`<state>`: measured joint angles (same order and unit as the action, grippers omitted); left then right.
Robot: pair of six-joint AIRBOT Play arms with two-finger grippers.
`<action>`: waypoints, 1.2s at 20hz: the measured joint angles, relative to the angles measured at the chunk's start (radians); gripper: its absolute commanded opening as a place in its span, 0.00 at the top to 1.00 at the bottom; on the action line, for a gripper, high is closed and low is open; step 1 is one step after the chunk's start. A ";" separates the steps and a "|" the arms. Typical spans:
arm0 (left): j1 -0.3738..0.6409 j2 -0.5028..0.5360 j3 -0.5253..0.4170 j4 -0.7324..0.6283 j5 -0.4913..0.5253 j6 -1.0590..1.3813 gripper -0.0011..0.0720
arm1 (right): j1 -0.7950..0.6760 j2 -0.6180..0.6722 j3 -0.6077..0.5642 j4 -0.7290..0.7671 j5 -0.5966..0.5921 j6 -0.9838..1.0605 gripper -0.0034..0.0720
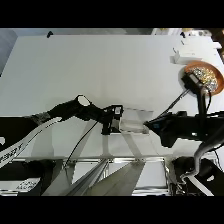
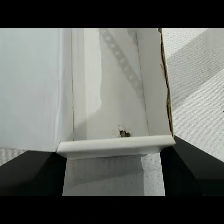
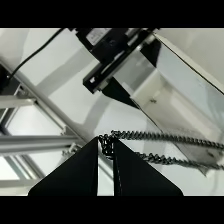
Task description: Fold the box and place the chain.
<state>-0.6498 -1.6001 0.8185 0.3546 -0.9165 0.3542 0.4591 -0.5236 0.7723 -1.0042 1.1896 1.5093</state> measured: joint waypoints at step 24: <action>0.000 0.000 0.000 0.000 0.000 0.000 0.70 | 0.225 -0.517 -0.062 -0.167 -0.279 0.039 0.70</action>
<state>-0.6498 -1.6001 0.8185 0.3546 -0.9165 0.3542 0.6842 -1.0405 0.7101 -1.1709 0.9104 1.5486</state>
